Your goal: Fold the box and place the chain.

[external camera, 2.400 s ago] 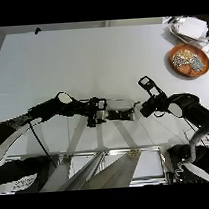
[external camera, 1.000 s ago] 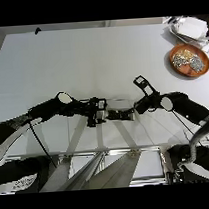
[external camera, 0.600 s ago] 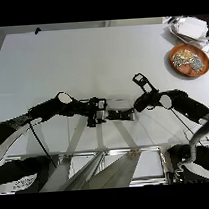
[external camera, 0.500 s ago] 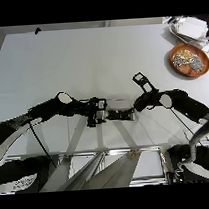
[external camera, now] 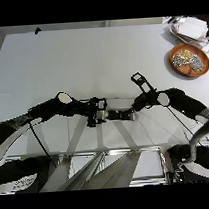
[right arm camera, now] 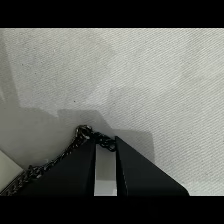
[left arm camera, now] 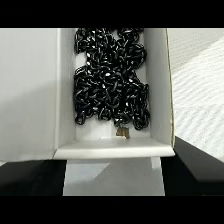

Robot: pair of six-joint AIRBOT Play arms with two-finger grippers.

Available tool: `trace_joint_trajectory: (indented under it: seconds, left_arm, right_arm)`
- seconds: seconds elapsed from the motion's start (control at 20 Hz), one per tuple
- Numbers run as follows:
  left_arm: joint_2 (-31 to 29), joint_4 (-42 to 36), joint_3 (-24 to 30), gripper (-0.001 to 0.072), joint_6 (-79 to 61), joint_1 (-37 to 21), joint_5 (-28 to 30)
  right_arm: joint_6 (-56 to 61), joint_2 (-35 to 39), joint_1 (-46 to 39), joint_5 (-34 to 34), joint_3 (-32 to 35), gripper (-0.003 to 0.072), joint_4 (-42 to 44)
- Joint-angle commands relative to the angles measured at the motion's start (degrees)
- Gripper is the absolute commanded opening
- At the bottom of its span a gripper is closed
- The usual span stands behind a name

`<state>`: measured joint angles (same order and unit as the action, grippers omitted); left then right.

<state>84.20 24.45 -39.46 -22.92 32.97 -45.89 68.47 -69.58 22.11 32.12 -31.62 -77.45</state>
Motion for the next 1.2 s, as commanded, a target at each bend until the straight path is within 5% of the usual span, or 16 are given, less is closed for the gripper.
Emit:
trace_joint_trajectory:
  seconds: [0.0, 0.4, 0.8, 0.85, 0.9, 1.15]
  left_arm:
    - [0.0, 0.02, -0.07, 0.0313, 0.0, -0.02, 0.0]
    - [0.0, 0.02, -0.07, 0.0313, 0.0, -0.02, 0.0]
    - [0.0, 0.0, -0.07, 0.0313, 0.0, -0.02, 0.0]
    - [0.0, 0.0, -0.07, 0.0313, 0.0, -0.02, 0.0]
    - [0.0, 0.0, -0.07, 0.0313, 0.0, -0.02, 0.0]
    - [0.0, 0.0, -0.07, 0.0313, 0.0, -0.02, 0.0]
  right_arm:
    - [-0.04, -0.42, -0.02, 2.73, -0.33, 0.0053, -0.35]
    - [0.07, 7.28, -0.02, 5.53, -2.4, 0.0015, -0.55]
    - [0.76, 26.53, -0.02, 11.39, -2.45, 0.0016, -0.17]
    - [2.12, 26.53, -0.02, 12.87, -2.4, 0.0083, 0.28]
    - [4.31, 25.38, -0.02, 13.81, -2.21, 0.0245, 0.81]
    - [7.1, 8.55, -0.02, 13.11, -1.84, 0.0309, 10.23]
